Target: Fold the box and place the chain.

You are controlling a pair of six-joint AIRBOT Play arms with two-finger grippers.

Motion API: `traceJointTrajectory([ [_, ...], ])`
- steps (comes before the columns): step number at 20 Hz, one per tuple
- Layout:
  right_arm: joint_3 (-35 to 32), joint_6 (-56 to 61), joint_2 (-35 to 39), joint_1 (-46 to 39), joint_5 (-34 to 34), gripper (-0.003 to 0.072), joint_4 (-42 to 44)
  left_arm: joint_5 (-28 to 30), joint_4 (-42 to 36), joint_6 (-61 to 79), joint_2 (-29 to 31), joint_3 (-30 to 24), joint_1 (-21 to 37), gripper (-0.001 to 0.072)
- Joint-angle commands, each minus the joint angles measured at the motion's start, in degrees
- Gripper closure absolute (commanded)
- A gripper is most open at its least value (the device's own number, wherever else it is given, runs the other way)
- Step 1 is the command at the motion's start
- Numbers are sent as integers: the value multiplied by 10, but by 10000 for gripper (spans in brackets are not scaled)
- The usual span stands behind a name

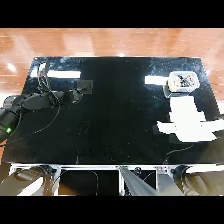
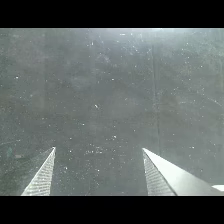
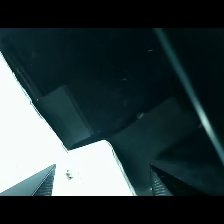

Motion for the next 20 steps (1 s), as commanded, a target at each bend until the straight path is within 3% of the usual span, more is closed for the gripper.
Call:
traceJointTrajectory([
  [1, 3, 10, -24, 28, 35, -29, -6, 0, 0, 0, 0, 1, 0, 86],
  [7, -19, 25, -25, 83, 61, -27, -69, 0, 0, 0, 0, 1, 0, 86],
  [8, -23, 24, -25, 88, 71, 126, -70, 1, 0, 0, 0, 1, 0, 86],
  [9, -24, 23, -24, 91, 78, 410, -68, 0, -1, -1, 0, 1, 0, 87],
  [10, -24, 23, -22, 91, 85, 613, -62, 0, -2, -1, 0, 1, 0, 87],
  [16, -52, 7, 43, 109, 79, 637, -21, 2, -3, -31, 0, 1, 0, 87],
  [20, -126, 15, 118, 163, 50, 638, 26, -16, -2, -30, 0, 1, 0, 91],
])
